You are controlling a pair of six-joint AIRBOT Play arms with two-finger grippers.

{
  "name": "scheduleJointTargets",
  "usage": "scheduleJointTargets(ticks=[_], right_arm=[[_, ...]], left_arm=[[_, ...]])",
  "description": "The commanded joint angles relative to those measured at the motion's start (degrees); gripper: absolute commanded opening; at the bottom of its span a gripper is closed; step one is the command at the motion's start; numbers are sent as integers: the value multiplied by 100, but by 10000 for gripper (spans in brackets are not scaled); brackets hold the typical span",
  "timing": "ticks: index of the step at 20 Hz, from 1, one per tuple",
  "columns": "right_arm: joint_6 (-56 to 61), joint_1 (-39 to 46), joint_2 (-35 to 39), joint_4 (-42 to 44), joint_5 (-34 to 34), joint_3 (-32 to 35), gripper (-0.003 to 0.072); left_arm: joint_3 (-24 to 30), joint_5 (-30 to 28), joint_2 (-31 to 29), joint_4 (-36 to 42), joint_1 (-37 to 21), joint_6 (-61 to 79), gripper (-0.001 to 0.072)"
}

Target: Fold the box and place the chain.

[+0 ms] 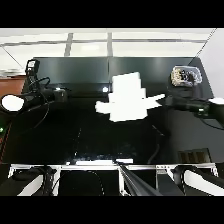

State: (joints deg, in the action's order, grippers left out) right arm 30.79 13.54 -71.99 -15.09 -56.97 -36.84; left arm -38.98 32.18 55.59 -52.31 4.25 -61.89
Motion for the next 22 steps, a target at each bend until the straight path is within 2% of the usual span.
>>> scheduleJointTargets(ticks=[1,3,5,7,10,12,15,16,17,20,22], right_arm=[[-323,-1325,66,693,848,280,12],[-319,-1602,66,627,933,282,12],[-317,-1698,66,601,944,282,12],[-317,-1700,66,597,973,282,12],[-315,-1700,66,535,966,282,12],[-310,-1700,66,450,949,282,12],[-306,-1700,66,431,942,282,12],[-297,-1700,66,431,942,282,12],[-297,-1700,66,431,931,282,12],[-297,-1700,66,431,868,282,12],[-297,-1700,66,428,798,282,12]], left_arm=[[0,140,72,81,-7,-173,711],[0,151,151,205,-13,-184,711],[-11,315,387,841,-26,-179,709],[-160,1049,951,1685,-118,-103,708],[-592,2444,2129,2549,-234,280,708],[-1032,2903,2785,2581,-129,278,707],[-1707,2699,3440,2583,140,363,708],[-1947,2809,3665,2583,175,369,707],[-2199,3126,3926,2588,208,402,707],[-2889,4688,4684,2736,299,975,707],[-3154,5219,4951,2747,380,1207,695]])
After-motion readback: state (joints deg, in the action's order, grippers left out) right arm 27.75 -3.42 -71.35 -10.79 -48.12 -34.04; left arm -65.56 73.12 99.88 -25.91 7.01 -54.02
